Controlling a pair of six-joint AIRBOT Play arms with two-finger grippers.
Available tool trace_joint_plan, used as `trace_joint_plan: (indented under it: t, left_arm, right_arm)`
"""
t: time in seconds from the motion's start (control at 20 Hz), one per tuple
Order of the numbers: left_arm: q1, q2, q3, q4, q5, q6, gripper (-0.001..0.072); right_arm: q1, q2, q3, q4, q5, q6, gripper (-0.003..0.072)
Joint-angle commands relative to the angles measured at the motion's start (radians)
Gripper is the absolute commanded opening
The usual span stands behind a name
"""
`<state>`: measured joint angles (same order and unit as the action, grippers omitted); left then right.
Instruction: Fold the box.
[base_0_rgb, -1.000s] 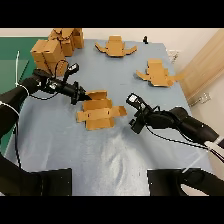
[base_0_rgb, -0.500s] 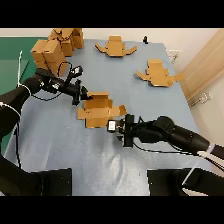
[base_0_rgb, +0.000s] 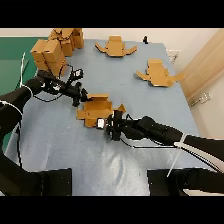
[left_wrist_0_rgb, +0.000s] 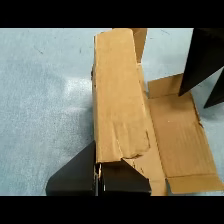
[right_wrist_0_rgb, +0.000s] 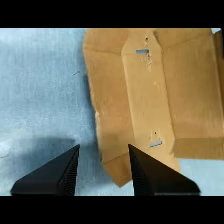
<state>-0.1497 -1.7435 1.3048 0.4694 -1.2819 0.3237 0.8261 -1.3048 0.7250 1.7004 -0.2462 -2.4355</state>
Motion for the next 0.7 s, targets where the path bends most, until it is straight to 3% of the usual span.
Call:
trace_joint_plan:
  t: [0.0, 0.3, 0.4, 0.5, 0.55, 0.65]
  left_arm:
    - [0.0, -0.001, 0.0, 0.0, -0.021, 0.0, 0.0019]
    - [0.004, -0.001, 0.0, 0.003, -0.143, -0.003, 0.002]
    - [0.006, -0.001, 0.0, 0.005, -0.187, -0.026, 0.002]
    - [0.007, -0.002, 0.0, 0.016, -0.194, -0.057, 0.002]
    - [0.007, -0.001, 0.0, 0.031, -0.194, -0.057, 0.002]
    - [0.007, -0.002, 0.0, 0.056, -0.194, -0.06, 0.002]
  right_arm:
    - [-0.015, -0.054, 0.019, -0.011, 0.055, -0.001, 0.0482]
    - [-0.064, -0.054, 0.058, -0.034, 0.107, 0.0, 0.0487]
    - [-0.079, -0.054, 0.079, -0.016, 0.106, 0.003, 0.0608]
    - [-0.094, -0.054, 0.087, -0.014, 0.103, 0.03, 0.0627]
    - [-0.096, -0.054, 0.086, -0.013, 0.102, 0.03, 0.0678]
    - [-0.096, -0.054, 0.086, -0.013, 0.094, 0.03, 0.0678]
